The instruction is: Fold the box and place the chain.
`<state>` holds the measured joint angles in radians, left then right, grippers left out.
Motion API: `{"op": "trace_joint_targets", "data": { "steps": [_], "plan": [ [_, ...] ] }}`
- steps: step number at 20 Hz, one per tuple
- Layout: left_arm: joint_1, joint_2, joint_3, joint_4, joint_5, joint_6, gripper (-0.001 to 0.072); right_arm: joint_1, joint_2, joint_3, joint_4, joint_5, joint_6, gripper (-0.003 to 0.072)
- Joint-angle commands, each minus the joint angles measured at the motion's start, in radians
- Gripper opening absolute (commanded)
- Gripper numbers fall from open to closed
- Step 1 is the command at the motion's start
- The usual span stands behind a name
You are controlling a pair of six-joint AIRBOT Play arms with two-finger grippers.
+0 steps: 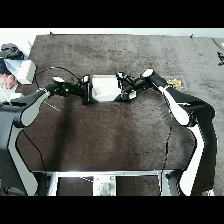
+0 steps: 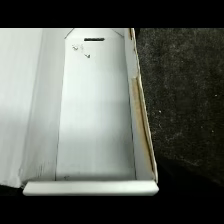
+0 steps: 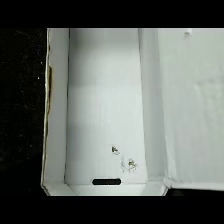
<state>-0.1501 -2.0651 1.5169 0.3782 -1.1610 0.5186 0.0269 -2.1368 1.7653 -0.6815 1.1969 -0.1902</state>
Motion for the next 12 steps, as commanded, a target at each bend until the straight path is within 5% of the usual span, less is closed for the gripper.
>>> {"op": "trace_joint_targets", "data": {
  "steps": [1,12],
  "plan": [
    [0.000,0.000,0.000,-0.001,0.000,-0.041,0.0713,0.001,0.000,0.001,0.001,0.000,0.000,0.0539],
    [0.022,0.000,0.000,0.004,-0.011,-0.038,0.0712,0.001,0.000,0.001,0.000,0.000,0.000,0.0539]
  ]
}}
